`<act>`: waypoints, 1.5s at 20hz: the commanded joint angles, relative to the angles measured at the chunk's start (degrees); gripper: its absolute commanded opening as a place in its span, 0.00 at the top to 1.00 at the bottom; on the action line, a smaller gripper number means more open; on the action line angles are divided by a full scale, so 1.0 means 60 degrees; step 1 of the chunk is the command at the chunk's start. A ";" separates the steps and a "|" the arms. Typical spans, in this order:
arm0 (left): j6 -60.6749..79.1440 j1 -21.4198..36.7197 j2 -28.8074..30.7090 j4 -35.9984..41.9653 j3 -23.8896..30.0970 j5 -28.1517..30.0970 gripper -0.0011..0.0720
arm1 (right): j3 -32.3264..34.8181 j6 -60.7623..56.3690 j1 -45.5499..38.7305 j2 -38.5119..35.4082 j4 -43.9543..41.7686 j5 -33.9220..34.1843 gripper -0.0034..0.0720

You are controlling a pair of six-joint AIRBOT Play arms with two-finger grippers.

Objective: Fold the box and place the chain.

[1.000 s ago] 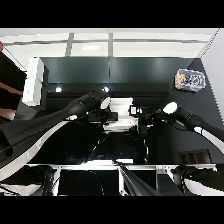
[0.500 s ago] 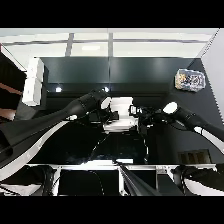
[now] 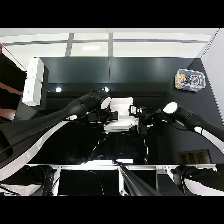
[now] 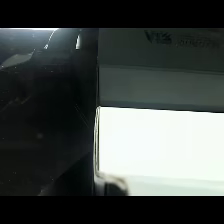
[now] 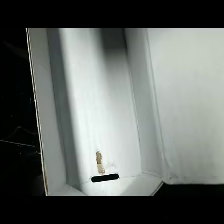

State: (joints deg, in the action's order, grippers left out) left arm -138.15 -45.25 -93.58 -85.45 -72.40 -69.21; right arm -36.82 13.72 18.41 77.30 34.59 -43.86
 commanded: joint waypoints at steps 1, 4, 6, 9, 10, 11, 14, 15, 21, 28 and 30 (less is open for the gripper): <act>0.0025 0.0007 0.0004 -0.0106 -0.0011 -0.0040 0.95 | -0.0004 -0.0004 0.0007 0.0004 -0.0004 -0.0004 0.56; 0.0025 0.0007 0.0004 -0.0109 -0.0011 -0.0044 0.95 | -0.0004 -0.0004 0.0007 0.0004 -0.0004 -0.0004 0.54; 0.0025 0.0007 0.0004 -0.0127 -0.0011 -0.0069 0.95 | -0.0004 -0.0004 0.0007 0.0004 -0.0004 -0.0004 0.55; 0.0025 0.0007 0.0004 -0.0138 -0.0011 -0.0073 0.95 | -0.0004 -0.0324 0.0007 0.0004 -0.0029 0.0109 0.07; 0.0036 0.0007 0.0004 -0.0142 -0.0011 -0.0087 0.95 | -0.0004 -0.0565 -0.0025 -0.0004 0.0011 0.0102 0.06; 0.0073 0.0007 0.0004 -0.0146 -0.0011 -0.0087 0.95 | -0.0004 -0.0608 -0.0106 -0.0058 0.0029 -0.0058 0.06; 0.0259 0.0011 0.0011 -0.0189 -0.0011 -0.0259 0.95 | -0.0004 -0.0608 -0.0364 -0.0648 0.0685 -0.0739 0.06; 0.0401 0.0007 0.0011 -0.0219 -0.0011 -0.0295 0.95 | -0.0004 -0.0645 -0.0441 -0.0936 0.1111 -0.0980 0.06; 0.0528 0.0011 0.0011 -0.0211 -0.0011 -0.0248 0.95 | 0.0000 -0.0576 -0.0586 -0.1869 0.1723 -0.1031 0.06; 0.0634 0.0011 0.0011 -0.0251 -0.0011 -0.0215 0.95 | 0.0000 0.0222 -0.0433 -0.1810 0.1548 -0.0838 0.07; 0.0634 0.0011 0.0007 -0.0251 -0.0011 -0.0189 0.95 | 0.0000 0.0233 -0.0430 -0.1665 0.1486 -0.0812 0.10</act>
